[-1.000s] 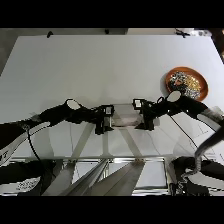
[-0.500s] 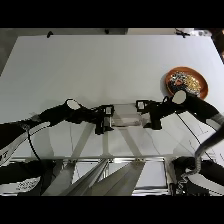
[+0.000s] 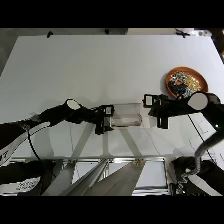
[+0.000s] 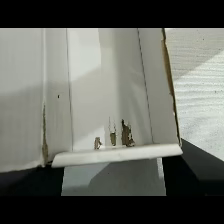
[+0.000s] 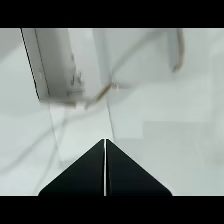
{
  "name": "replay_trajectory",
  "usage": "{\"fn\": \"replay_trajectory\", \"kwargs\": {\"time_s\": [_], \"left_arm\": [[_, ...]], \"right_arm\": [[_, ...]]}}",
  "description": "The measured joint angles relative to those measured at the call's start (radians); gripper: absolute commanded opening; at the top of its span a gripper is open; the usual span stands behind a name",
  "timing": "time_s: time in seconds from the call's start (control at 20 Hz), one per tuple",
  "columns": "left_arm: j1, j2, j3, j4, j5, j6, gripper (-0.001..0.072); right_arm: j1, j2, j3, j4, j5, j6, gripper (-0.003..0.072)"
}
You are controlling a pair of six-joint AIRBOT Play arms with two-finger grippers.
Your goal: Fold the box and place the chain.
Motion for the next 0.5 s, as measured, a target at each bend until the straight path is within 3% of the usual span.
{"fn": "replay_trajectory", "kwargs": {"time_s": [0.3, 0.5], "left_arm": [[0.0, 0.0, 0.0, 0.0, -0.002, 0.0, 0.0372], [0.0, 0.0, 0.0, 0.0, -0.003, 0.0, 0.0372]], "right_arm": [[0.05, -0.025, 0.0, 0.362, -0.179, -0.014, 0.001], [0.075, -0.15, 0.0, 0.438, -0.29, 0.036, 0.0011]]}}
